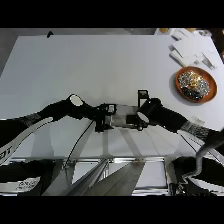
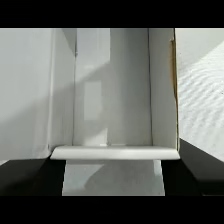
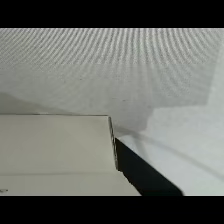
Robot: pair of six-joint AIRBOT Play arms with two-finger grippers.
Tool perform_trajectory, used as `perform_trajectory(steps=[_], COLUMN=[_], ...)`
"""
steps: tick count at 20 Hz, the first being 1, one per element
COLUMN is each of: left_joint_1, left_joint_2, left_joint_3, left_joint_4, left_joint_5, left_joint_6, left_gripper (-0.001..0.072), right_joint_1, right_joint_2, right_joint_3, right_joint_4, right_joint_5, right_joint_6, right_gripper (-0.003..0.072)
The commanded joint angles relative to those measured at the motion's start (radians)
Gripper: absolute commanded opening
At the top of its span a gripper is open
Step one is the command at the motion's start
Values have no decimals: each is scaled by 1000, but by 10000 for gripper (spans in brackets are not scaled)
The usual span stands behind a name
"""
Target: Fold the box and place the chain.
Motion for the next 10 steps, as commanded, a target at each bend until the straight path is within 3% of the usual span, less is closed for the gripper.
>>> perform_trajectory(steps=[1, 4, 7, 10], left_joint_1=[0, 0, 0, 0], left_joint_2=[0, 1, 1, 0], left_joint_3=[0, 0, 0, 0], left_joint_4=[-1, -1, -1, -1], left_joint_5=[1, 1, 1, 1], left_joint_6=[-1, -1, -1, -1], left_gripper=[150, 150, 150, 150], right_joint_1=[1, 1, 1, 0], right_joint_2=[-1, 10, 53, 130], right_joint_3=[0, 0, 0, 0], right_joint_4=[2, 3, -2, -3], right_joint_5=[-2, 6, 60, 141], right_joint_6=[-17, -45, -143, -230], right_gripper=[17, 24, 295, 306])
